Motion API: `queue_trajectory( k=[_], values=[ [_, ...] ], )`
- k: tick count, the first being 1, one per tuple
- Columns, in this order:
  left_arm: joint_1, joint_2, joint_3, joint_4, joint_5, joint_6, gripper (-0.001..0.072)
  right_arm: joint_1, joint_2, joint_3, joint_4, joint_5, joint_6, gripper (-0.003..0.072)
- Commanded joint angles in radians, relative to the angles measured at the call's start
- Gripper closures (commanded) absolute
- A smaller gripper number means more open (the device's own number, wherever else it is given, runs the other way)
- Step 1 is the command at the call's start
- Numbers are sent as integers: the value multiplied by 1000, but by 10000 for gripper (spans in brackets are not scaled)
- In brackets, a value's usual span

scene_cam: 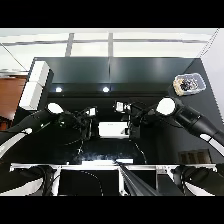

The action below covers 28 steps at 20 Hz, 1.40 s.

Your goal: Fold the box and place the chain.

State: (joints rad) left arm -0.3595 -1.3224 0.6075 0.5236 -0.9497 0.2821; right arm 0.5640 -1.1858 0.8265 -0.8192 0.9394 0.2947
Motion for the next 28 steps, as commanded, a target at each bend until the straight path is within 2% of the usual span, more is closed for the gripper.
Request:
queue_trajectory(
  k=[1, 2, 4, 5, 7, 8, 9, 18, 19, 28],
  values=[
    [0, -1, 0, 0, 0, 0, 243, 10, 1, 0, -16, -20, -11, 56],
    [0, -1, 0, 0, 0, 0, 243, 10, 1, 0, -16, -20, -11, 56],
    [0, -1, 0, 0, 0, 1, 243, 10, 1, 0, -16, -19, 3, 241],
    [0, -1, 0, 0, 0, 0, 243, 10, 1, 0, -16, -17, 10, 241],
    [0, -1, 0, 0, 0, 0, 243, 10, 1, 0, -15, 2, 31, 302],
    [0, -1, 0, 0, 0, 0, 244, 10, 1, 0, -16, 11, 61, 481],
    [0, -1, 0, 0, 0, 1, 244, 10, 1, 0, -16, 21, 74, 518],
    [0, -1, 0, 0, 0, 0, 243, 10, 1, 0, -17, 48, 76, 513],
    [0, -1, 0, 0, 0, 0, 243, 10, 1, 0, -17, 47, 76, 399],
    [0, -1, 0, 0, 0, 1, 243, 10, 1, 0, -17, 48, 76, 402]
  ],
)
